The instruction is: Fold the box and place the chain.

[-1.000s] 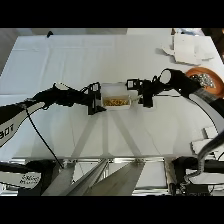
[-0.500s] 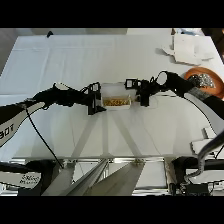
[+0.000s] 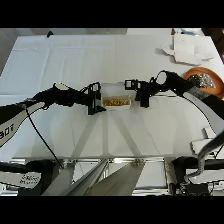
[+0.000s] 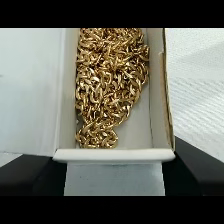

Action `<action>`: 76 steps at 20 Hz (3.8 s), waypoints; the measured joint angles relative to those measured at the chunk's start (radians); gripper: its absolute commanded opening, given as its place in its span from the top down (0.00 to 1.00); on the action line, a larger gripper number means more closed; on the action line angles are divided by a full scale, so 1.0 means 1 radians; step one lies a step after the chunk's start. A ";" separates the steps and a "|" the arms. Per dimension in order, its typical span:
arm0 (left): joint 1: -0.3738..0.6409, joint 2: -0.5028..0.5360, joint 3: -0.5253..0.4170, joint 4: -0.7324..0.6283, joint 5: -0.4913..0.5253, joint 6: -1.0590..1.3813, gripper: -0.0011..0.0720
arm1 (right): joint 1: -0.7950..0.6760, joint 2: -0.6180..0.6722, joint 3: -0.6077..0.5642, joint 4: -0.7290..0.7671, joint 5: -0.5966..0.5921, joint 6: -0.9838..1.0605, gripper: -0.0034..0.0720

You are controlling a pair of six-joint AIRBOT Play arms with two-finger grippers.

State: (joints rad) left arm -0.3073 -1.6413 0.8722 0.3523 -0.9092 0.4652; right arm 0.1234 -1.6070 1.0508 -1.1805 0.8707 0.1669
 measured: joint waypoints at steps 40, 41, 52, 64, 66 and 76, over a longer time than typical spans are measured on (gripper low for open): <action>0.000 0.000 0.000 0.000 0.000 0.000 0.77 | -0.016 -0.035 0.497 0.312 0.138 0.604 0.60; 0.000 0.000 0.000 0.000 0.000 0.000 0.77 | -0.018 -0.073 0.503 0.315 0.176 0.618 0.60; 0.000 0.000 0.000 0.000 0.000 0.000 0.77 | 0.037 -0.171 0.517 0.317 0.472 0.547 0.59; 0.000 0.000 0.000 0.000 0.000 0.000 0.77 | 0.168 -0.010 0.357 0.160 0.361 0.360 0.41; 0.000 0.000 0.000 0.000 0.000 0.000 0.77 | 0.182 0.032 0.281 0.146 0.272 0.303 0.40; 0.000 0.000 0.000 -0.002 0.003 -0.002 0.77 | 0.236 0.088 0.165 0.125 0.004 0.153 0.44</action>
State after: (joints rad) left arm -0.3069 -1.6413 0.8726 0.3508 -0.9066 0.4637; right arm 0.3595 -1.5192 1.2160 -1.0554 0.8749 0.3195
